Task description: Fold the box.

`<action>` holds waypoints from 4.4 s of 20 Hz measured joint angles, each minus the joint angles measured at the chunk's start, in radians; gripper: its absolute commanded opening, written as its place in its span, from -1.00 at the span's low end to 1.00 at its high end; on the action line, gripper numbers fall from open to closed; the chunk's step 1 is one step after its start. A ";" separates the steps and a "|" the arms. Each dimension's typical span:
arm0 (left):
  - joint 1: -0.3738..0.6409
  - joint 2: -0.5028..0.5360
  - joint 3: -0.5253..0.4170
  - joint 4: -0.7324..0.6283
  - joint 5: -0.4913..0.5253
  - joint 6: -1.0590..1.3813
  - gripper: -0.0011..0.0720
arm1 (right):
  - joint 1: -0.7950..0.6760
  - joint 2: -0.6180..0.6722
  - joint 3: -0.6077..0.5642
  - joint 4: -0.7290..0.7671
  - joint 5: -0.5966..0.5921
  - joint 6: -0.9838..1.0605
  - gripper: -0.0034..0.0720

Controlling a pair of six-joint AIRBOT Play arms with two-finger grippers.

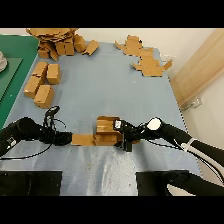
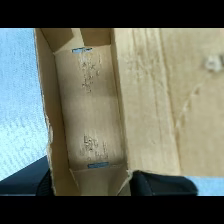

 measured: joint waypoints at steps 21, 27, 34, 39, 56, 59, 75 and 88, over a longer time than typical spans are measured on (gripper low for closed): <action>-0.117 -0.102 -0.002 -0.513 0.101 0.317 -0.94 | 0.000 0.000 0.000 0.000 0.000 0.000 0.21; -0.131 -0.102 -0.002 -0.552 0.109 0.338 -0.94 | 0.000 0.000 0.000 0.000 0.000 0.000 0.21; -0.134 -0.102 -0.002 -0.566 0.142 0.341 -0.94 | 0.000 0.000 0.000 0.000 0.000 0.000 0.21; -0.134 -0.102 -0.002 -0.566 0.158 0.343 -0.94 | 0.000 0.000 0.000 0.000 0.000 0.000 0.21; -0.157 -0.102 0.053 -0.456 0.124 0.209 -0.94 | 0.000 0.000 0.000 0.000 0.000 0.000 0.21; -0.163 -0.093 0.061 -0.412 0.124 0.139 -0.95 | 0.000 0.000 0.000 0.000 0.001 0.000 0.21; -0.341 -0.015 0.130 0.044 0.217 -0.480 -0.94 | 0.000 0.000 0.000 0.000 0.001 0.000 0.21; -0.372 -0.034 0.158 0.137 0.177 -0.620 -0.91 | 0.000 0.000 0.000 0.000 0.001 0.000 0.21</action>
